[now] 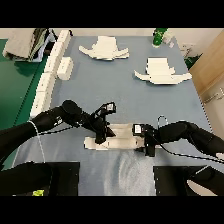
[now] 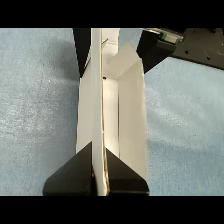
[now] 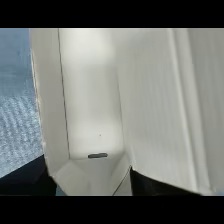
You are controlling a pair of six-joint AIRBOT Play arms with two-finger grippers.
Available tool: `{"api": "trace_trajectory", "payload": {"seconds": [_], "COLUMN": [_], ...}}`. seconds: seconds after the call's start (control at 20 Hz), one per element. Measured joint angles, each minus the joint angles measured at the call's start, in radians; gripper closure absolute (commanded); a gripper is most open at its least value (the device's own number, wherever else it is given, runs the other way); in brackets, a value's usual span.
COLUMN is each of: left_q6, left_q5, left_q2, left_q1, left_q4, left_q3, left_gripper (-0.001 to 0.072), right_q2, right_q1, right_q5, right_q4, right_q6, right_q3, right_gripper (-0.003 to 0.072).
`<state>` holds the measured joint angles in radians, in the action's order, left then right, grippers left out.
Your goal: Fold the box.
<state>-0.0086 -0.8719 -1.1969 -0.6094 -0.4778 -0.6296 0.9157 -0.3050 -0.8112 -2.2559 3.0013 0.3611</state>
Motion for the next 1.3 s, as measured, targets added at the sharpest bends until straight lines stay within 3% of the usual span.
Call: {"api": "trace_trajectory", "payload": {"seconds": [0.1, 0.15, 0.35, 0.45, 0.55, 0.65, 0.7, 1.3], "left_q6": [0.000, 0.000, 0.000, 0.000, 0.000, 0.000, 0.000, 0.000], "left_q5": [0.000, 0.000, 0.000, 0.000, 0.000, 0.000, 0.000, 0.000], "left_q2": [0.000, 0.000, 0.000, 0.000, 0.000, 0.000, 0.000, 0.000], "left_q1": [0.000, 0.000, 0.000, 0.000, 0.000, 0.000, 0.000, 0.000], "left_q4": [0.001, 0.001, 0.003, 0.003, 0.003, 0.003, 0.003, 0.003], "left_q3": [0.000, 0.000, 0.000, 0.000, 0.000, 0.000, 0.000, 0.000], "left_gripper": [0.0696, 0.0696, 0.0696, 0.0696, 0.0696, 0.0696, 0.0696, 0.0696], "right_q2": [0.000, 0.000, 0.000, 0.000, -0.002, -0.008, -0.011, -0.024], "right_q1": [0.000, 0.000, 0.000, 0.000, 0.000, 0.000, 0.000, 0.000], "right_q5": [0.000, 0.000, 0.000, 0.000, 0.000, 0.001, 0.003, 0.018], "right_q4": [-0.001, -0.001, -0.002, -0.002, -0.001, 0.000, 0.000, -0.007], "right_q6": [0.000, 0.000, 0.000, 0.000, 0.000, 0.000, 0.000, 0.000], "right_q3": [0.000, -0.001, -0.001, -0.001, -0.001, -0.001, -0.001, -0.014], "right_gripper": [0.0124, 0.0173, 0.0180, 0.0162, 0.0082, 0.0070, 0.0012, 0.0028]}}
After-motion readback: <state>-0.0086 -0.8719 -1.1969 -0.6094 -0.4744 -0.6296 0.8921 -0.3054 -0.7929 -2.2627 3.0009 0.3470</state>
